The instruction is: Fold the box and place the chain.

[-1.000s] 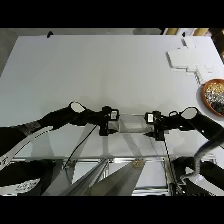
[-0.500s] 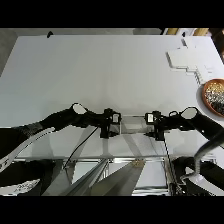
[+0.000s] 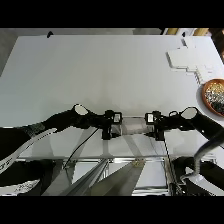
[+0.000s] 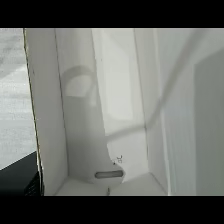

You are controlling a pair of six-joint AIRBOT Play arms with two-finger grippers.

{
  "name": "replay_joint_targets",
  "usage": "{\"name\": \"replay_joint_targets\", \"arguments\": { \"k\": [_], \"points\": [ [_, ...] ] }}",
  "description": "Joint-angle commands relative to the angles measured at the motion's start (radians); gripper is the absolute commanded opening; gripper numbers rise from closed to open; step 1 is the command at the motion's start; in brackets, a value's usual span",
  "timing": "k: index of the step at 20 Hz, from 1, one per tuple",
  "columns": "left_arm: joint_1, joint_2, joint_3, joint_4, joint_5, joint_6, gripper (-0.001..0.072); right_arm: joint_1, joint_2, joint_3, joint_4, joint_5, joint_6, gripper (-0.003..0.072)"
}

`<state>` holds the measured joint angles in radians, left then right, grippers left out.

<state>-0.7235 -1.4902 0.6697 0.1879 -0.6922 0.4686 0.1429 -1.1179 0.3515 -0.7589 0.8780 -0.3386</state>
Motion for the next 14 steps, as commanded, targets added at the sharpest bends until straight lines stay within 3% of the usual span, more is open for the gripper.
{"name": "replay_joint_targets", "arguments": {
  "k": [1,14],
  "points": [
    [0.000,0.031,-0.005,0.067,-0.008,-0.084,0.0700,0.000,0.000,0.001,0.000,0.000,0.000,0.0573],
    [-0.016,0.053,-0.033,0.076,-0.006,-0.110,0.0701,0.000,0.000,0.000,0.000,0.000,0.000,0.0573]
  ]
}}
